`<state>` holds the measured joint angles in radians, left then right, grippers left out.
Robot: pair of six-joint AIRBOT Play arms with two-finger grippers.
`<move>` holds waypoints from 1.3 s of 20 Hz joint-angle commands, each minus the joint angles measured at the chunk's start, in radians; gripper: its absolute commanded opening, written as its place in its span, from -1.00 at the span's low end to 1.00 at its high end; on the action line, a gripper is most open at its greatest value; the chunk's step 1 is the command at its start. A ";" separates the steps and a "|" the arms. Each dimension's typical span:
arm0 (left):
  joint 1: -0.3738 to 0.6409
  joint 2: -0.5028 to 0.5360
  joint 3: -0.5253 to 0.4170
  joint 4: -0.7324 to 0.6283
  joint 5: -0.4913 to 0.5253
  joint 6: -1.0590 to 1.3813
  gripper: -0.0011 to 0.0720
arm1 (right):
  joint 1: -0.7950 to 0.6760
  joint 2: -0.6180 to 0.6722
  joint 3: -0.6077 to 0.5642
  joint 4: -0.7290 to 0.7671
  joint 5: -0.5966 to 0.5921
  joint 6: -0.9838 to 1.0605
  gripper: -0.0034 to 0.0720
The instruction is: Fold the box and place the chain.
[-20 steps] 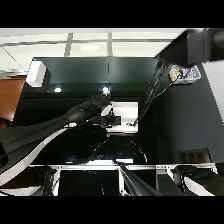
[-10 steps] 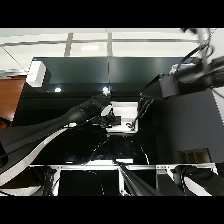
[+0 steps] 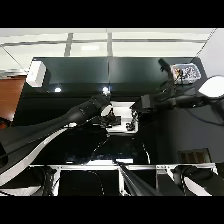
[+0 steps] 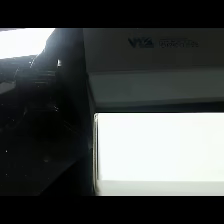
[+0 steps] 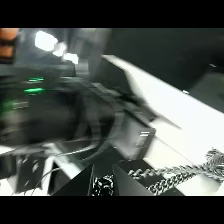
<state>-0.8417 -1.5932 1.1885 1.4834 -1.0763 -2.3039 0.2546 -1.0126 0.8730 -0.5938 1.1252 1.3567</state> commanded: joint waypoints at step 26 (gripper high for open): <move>0.000 0.000 0.001 -0.004 0.002 0.000 -0.89 | -0.408 -0.605 0.320 -0.607 -0.479 0.309 0.63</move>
<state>-0.8417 -1.5932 1.1885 1.4826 -1.0744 -2.3035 -0.1390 -1.4403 1.0256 -1.1790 0.5953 1.6264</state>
